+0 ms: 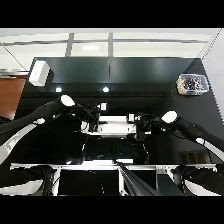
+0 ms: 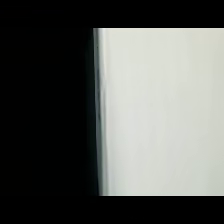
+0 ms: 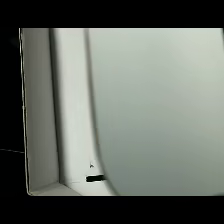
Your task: Fold the box and place the chain.
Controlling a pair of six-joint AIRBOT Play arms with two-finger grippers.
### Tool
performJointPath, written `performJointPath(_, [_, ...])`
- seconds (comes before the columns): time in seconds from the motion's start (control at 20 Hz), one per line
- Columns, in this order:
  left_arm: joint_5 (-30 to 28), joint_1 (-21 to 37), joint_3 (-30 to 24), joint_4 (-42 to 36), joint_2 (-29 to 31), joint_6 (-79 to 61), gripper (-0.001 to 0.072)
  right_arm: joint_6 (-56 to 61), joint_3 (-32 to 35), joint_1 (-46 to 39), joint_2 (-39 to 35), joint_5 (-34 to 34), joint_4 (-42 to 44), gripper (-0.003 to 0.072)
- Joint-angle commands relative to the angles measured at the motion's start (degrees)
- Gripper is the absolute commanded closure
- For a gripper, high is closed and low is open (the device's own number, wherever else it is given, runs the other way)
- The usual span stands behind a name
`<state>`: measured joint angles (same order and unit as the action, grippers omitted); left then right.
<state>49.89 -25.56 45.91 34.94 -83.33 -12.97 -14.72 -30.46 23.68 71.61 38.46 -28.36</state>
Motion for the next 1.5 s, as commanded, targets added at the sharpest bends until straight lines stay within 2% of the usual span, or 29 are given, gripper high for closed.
performJointPath(0.0, [0.1,0.0,0.0,0.0,0.0,-0.1,0.0682,0.6,0.0,0.1,0.0,-0.1,-0.9,-0.0018])
performJointPath(0.9, [0.1,0.0,0.0,0.0,0.0,-0.1,0.0682,2.5,0.0,1.3,0.2,-1.4,-3.2,-0.0017])
performJointPath(0.95, [0.0,0.0,0.0,0.0,0.0,-0.1,0.0682,2.5,0.0,1.3,0.2,-1.4,-3.3,0.0047])
performJointPath(1.0, [0.0,0.0,0.0,0.0,0.0,-0.1,0.0680,2.5,0.0,1.3,0.2,-1.4,-3.3,0.0274])
performJointPath(1.05, [0.1,0.0,0.0,0.0,0.1,-0.1,0.0678,2.5,0.0,1.3,0.2,-1.4,-3.3,0.0286])
performJointPath(1.1, [0.1,0.1,0.0,0.1,0.2,0.0,0.0637,2.5,0.0,1.3,0.2,-1.4,-3.3,0.0286])
performJointPath(1.2, [0.0,0.6,0.1,0.7,1.5,1.5,0.0394,2.5,0.0,1.3,0.2,-1.4,-3.3,0.0286])
performJointPath(1.3, [0.4,2.2,0.7,2.6,4.1,6.4,0.0205,2.5,0.0,1.3,0.2,-1.4,-3.3,0.0287])
performJointPath(1.35, [1.4,3.4,1.1,4.9,5.8,9.6,0.0168,2.5,0.0,1.3,0.2,-1.4,-3.3,0.0286])
performJointPath(1.45, [5.8,6.4,1.6,10.1,9.9,16.4,0.0169,2.5,0.0,1.3,0.2,-1.4,-3.3,0.0286])
